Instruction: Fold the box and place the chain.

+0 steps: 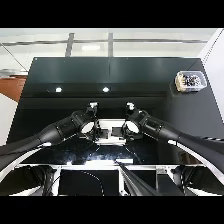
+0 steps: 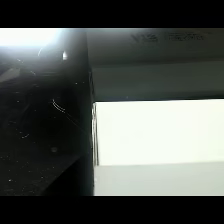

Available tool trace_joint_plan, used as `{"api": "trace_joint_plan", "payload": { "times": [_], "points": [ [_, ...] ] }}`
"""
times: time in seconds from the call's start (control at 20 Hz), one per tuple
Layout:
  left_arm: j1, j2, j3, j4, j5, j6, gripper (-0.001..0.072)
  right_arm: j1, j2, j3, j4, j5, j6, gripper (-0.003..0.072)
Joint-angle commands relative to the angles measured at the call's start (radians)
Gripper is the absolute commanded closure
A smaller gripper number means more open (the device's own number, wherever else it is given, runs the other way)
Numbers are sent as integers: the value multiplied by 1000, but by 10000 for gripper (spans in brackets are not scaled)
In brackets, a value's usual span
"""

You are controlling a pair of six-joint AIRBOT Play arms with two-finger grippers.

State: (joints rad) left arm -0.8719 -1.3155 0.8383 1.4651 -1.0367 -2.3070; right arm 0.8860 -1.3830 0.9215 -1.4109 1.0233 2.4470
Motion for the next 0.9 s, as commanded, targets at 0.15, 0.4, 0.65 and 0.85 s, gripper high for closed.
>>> {"api": "trace_joint_plan", "payload": {
  "times": [0.15, 0.4, 0.65, 0.85],
  "points": [
    [0, 0, 1, 0, 4, 3, 677, 1, 1, 0, -5, 5, -2, 514],
    [0, 0, 1, 0, 6, 3, 677, 1, 0, 0, -6, -15, -1, 516],
    [0, 0, 1, 0, 6, 3, 677, 1, -13, 0, -12, 4, -1, 516],
    [0, 0, 1, 0, 6, 3, 677, 1, -14, 0, -12, 1, -2, 534]
  ]
}}
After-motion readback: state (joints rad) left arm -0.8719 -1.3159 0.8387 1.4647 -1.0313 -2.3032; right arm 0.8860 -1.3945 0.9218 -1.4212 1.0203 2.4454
